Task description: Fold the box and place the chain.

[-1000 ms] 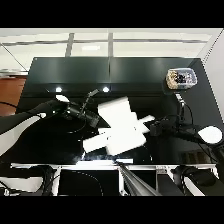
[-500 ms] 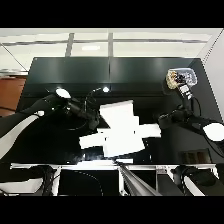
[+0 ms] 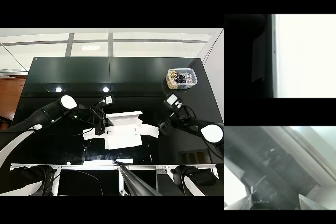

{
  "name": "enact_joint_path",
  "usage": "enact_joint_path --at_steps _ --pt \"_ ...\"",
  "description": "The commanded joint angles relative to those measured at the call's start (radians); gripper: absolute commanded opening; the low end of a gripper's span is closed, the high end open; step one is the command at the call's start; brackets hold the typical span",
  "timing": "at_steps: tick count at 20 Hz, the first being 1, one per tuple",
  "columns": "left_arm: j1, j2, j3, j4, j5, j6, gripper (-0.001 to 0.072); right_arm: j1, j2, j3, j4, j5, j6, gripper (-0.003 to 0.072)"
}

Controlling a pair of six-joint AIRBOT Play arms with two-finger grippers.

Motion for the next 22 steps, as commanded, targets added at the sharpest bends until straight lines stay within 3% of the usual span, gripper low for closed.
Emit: enact_joint_path --at_steps 1,4,9,14,22 --pt "-0.01 -0.034 -0.01 0.022 0.065 0.019 0.003 0.001 -0.001 -0.042 0.122 0.037 -0.196 0.071" --pt "-0.008 -0.055 -0.011 0.026 0.101 0.021 0.003 0.0 -0.001 -0.045 0.217 0.092 -0.3 0.0709" --pt "-0.011 -0.057 -0.01 0.032 0.105 0.094 0.0029 0.001 -0.042 -0.046 0.223 0.161 -0.415 0.0709" --pt "-0.019 -0.061 -0.011 0.158 0.15 0.112 0.0028 0.002 -0.064 -0.046 0.246 0.169 -0.43 0.0709" --pt "-0.017 -0.084 -0.01 0.159 0.128 0.112 0.003 0.121 -0.127 -0.047 0.237 0.098 -0.431 0.0709"
